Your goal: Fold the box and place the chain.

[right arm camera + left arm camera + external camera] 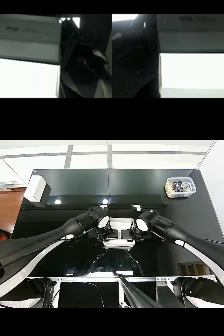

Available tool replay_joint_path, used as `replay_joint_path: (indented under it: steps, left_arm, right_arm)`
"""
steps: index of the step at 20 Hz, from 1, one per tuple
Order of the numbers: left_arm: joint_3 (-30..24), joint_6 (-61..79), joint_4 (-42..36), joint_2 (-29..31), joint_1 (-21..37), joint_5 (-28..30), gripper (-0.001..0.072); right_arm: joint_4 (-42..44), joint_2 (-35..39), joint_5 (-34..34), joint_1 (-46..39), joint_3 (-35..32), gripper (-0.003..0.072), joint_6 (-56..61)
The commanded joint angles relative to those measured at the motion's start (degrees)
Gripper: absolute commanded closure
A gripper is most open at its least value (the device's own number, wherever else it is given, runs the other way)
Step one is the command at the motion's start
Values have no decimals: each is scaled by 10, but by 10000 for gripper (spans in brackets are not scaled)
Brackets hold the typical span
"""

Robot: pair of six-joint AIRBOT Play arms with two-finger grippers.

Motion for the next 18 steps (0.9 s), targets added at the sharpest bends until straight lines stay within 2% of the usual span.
replay_joint_path:
  steps: [1,3,4,5,10,11,12,13,16,18]
  left_arm:
    - [0,-1,0,0,0,0,683]
    - [0,-1,0,0,0,-1,683]
    - [0,-1,0,0,0,-1,683]
    - [0,-1,0,0,0,-1,683]
    - [0,-1,0,0,0,-1,683]
    - [0,-1,0,0,0,-1,683]
    - [0,-1,0,0,0,-1,684]
    - [0,-1,0,0,0,-1,683]
    - [0,-1,0,0,0,0,683]
    - [0,-1,0,0,0,2,683]
  right_arm:
    - [1,-7,0,0,0,453,1]
    - [2,-17,6,0,0,460,1]
    - [2,-19,7,0,0,598,1]
    - [0,-19,5,0,1,667,1]
    - [-1,-18,9,0,2,666,1]
    - [-1,-18,11,0,4,644,1]
    - [-2,-16,12,0,8,460,1]
    - [-5,-11,13,0,11,371,-1]
    - [-9,22,25,0,17,370,-24]
    - [-29,70,36,0,19,370,-34]
